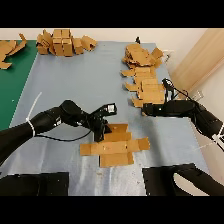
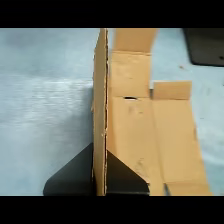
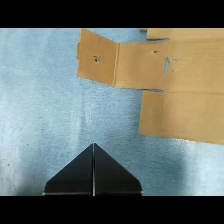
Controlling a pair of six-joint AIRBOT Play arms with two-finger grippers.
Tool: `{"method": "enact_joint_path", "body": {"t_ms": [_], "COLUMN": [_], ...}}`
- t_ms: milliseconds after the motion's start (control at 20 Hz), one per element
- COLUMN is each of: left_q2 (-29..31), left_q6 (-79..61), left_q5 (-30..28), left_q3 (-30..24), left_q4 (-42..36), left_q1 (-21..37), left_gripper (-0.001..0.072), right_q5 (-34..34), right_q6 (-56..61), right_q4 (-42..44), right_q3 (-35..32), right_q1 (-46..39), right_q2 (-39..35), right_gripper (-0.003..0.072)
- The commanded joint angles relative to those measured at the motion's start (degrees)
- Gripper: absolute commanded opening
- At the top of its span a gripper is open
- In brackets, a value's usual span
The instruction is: Fold the box.
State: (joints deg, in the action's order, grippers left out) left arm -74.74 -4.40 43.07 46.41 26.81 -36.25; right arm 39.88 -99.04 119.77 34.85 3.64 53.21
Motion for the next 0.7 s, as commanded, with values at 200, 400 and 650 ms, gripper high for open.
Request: {"method": "enact_joint_path", "body": {"t_ms": [200, 400, 650], "left_q2": [0.0, -3.6, -4.5], "left_q6": [-7.8, -10.7, -11.2], "left_q5": [-1.0, -0.1, 6.7], "left_q3": [3.5, 5.4, 5.6], "left_q4": [0.3, 0.5, -1.0], "left_q1": [8.2, 10.0, 10.1], "left_gripper": [0.0012, 0.0012, 0.0012], "right_q5": [-0.6, -2.3, -2.4], "right_q6": [0.0, 0.0, 0.0], "right_q4": [0.0, 1.4, 1.5], "right_q3": [0.1, 0.1, 0.1], "right_q1": [0.0, 0.0, 0.0], "right_q2": [0.0, 0.0, 0.1], "right_gripper": [0.0004, 0.0004, 0.0004]}}
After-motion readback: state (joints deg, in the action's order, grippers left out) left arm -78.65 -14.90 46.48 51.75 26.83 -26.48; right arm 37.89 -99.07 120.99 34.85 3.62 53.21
